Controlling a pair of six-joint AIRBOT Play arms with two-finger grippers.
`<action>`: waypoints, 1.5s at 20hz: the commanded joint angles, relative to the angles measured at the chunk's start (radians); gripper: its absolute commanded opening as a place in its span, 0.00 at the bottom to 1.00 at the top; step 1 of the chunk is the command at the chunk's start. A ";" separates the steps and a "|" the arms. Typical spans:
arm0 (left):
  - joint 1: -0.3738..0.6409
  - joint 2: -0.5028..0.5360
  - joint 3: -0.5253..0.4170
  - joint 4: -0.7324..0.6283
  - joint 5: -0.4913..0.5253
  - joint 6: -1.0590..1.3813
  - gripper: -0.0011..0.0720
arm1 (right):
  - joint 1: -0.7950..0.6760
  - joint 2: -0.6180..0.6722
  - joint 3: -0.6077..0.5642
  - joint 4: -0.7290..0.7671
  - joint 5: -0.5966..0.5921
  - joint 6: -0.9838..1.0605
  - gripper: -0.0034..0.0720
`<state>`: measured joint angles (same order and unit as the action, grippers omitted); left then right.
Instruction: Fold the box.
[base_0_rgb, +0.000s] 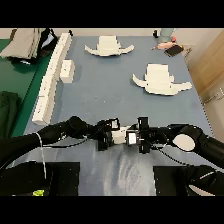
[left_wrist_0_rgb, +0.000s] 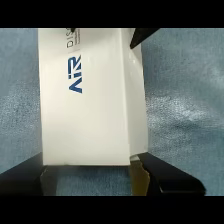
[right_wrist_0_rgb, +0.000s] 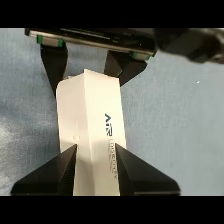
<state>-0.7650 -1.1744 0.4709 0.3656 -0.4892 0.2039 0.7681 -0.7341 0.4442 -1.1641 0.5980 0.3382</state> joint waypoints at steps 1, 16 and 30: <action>-0.002 0.000 0.000 0.000 0.000 0.001 0.83 | 0.001 0.018 0.001 0.002 -0.019 0.001 0.50; -0.002 0.000 0.000 0.000 0.000 0.001 0.83 | 0.001 0.019 0.001 -0.016 -0.084 -0.010 0.41; -0.002 0.000 0.000 0.000 0.000 0.001 0.83 | 0.001 -0.008 -0.003 0.037 -0.002 -0.010 0.40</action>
<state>-0.7662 -1.1744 0.4709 0.3672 -0.4892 0.2058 0.7689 -0.7418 0.4435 -1.1481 0.5724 0.3279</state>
